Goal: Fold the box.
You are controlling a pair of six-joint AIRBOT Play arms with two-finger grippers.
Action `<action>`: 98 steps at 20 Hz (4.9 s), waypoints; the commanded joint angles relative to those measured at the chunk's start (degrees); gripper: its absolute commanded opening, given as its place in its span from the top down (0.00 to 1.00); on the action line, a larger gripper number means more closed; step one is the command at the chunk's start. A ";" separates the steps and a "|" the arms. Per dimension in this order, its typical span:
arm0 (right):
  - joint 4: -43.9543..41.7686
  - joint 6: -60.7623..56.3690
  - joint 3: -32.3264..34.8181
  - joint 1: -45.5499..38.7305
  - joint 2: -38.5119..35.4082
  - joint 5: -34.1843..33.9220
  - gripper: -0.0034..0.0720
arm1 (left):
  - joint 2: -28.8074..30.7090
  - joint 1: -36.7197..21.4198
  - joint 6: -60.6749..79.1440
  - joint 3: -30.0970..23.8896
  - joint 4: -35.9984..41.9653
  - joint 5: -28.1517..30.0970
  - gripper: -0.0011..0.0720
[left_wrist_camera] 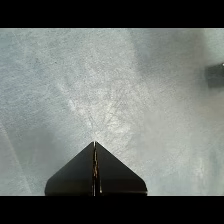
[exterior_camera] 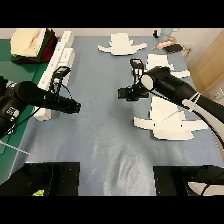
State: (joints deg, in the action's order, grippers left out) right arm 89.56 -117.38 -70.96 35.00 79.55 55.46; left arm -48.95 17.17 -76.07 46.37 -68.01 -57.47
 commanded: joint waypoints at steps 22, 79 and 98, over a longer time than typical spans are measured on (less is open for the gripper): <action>10.84 -1.05 -4.76 -2.40 -1.79 12.17 0.95 | 0.00 0.00 0.00 -0.02 2.29 5.09 0.96; -51.58 49.24 44.37 -44.28 -21.20 9.01 0.69 | -0.02 -14.03 -2.73 -0.02 15.26 -10.69 0.17; -50.29 62.27 44.83 -28.72 -31.89 4.66 0.95 | -17.79 -13.92 11.47 -0.02 29.05 -12.96 0.17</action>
State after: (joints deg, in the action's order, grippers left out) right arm 38.52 -54.94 -26.17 3.84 51.79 64.25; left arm -62.54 3.18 -71.07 46.39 -46.96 -70.87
